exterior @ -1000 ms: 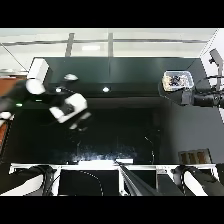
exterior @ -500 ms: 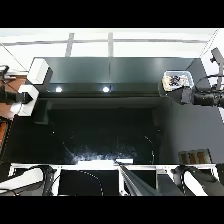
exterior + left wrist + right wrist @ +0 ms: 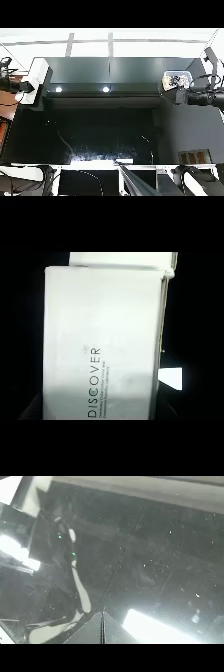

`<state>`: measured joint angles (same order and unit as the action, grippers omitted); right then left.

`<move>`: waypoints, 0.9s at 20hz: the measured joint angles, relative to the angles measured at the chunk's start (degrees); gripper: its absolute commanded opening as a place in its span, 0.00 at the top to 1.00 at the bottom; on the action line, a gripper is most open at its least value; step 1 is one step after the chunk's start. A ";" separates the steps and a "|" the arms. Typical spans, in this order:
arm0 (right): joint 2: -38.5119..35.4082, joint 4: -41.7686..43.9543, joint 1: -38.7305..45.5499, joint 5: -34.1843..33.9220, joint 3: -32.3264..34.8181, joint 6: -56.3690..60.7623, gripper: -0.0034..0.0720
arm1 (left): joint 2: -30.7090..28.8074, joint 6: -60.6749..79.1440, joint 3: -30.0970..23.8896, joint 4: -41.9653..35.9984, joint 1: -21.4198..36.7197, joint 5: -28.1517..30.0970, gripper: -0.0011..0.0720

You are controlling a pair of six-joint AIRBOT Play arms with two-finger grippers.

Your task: Fold the box and place the chain.

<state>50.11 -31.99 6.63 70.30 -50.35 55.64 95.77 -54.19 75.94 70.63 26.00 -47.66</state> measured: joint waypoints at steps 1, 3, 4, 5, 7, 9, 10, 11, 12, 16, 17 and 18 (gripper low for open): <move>0.02 -0.02 -0.17 -0.35 0.00 0.22 0.94 | 0.55 -0.09 0.52 0.79 -0.52 0.57 0.01; 0.00 0.07 -0.48 -0.59 0.00 0.35 0.94 | 0.68 -3.50 2.10 3.63 -1.27 0.07 0.01; 0.02 0.07 -0.55 -0.70 0.00 0.33 0.94 | 0.13 -6.29 3.34 5.60 -1.51 -1.29 0.01; 0.02 0.11 -0.61 -0.76 0.00 0.24 0.94 | -0.70 -8.33 4.55 7.19 -1.62 -3.15 0.01; 0.02 0.24 -0.66 -0.98 0.00 0.07 0.94 | -3.41 -11.23 6.97 9.42 -1.84 -8.55 0.01; 0.00 0.31 -0.31 -1.05 -0.07 0.02 0.94 | -7.19 -13.25 8.44 9.42 -2.05 -14.91 0.15; -0.04 0.33 0.07 -0.74 -0.07 0.09 0.94 | -9.18 -14.78 8.87 8.04 -2.23 -18.38 0.67; -0.24 0.33 0.76 -0.13 -0.07 0.28 0.94 | -10.97 -16.39 9.11 6.93 -2.40 -21.92 0.95; -0.59 0.28 1.60 0.81 -0.07 0.61 0.94 | -13.00 -18.03 9.14 5.35 -2.69 -25.18 0.95; -5.44 -6.86 5.99 3.69 0.22 3.04 0.94 | -24.17 -21.16 2.01 -0.46 -7.10 -30.45 0.95; -7.48 -10.51 6.69 3.56 0.92 3.80 0.94 | -28.48 -21.29 -2.10 -1.88 -9.42 -28.44 0.95; -9.60 -14.10 7.15 2.80 2.27 4.92 0.94 | -33.03 -21.31 -6.64 -3.34 -12.00 -25.55 0.95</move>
